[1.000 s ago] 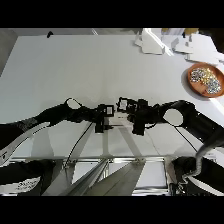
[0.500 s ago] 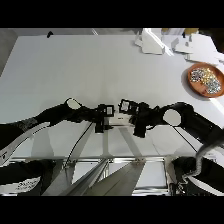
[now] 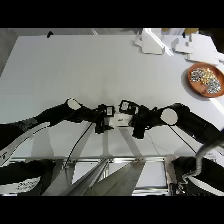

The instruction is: Fold the box and place the chain.

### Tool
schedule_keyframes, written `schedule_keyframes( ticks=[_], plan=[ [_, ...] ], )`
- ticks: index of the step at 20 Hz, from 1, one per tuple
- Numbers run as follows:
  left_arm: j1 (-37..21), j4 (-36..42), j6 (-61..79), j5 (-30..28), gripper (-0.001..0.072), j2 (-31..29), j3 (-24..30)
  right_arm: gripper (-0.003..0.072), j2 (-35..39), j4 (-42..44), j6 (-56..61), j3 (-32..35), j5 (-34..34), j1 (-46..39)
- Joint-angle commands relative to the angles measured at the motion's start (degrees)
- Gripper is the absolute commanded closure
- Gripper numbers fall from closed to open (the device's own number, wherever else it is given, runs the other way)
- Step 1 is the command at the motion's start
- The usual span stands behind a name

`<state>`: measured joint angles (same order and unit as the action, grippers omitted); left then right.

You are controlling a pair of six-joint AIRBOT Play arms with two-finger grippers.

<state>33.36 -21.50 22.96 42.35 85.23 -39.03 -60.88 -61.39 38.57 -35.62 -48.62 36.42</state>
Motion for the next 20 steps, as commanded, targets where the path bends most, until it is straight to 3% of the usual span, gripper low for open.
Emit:
schedule_keyframes(
  ticks=[1,12,15,20],
  plan=[
    [-0.07,0.07,-0.04,-0.11,0.0501,-0.02,0.0,0.0649,-0.44,0.61,-0.04,0.17,-0.31,0.07],
    [-0.07,0.07,-0.04,-0.11,0.0501,-0.02,0.0,0.0667,-0.31,0.33,0.46,0.5,-0.15,0.04],
    [-0.07,0.07,-0.04,-0.11,0.0501,-0.02,0.0,0.0621,-0.31,-2.14,4.66,-2.05,-0.57,0.04],
    [-0.07,0.07,-0.04,-0.11,0.0501,-0.02,0.0,0.0619,-0.31,-4.61,9.03,-3.78,-3.39,-2.67]
  ],
)
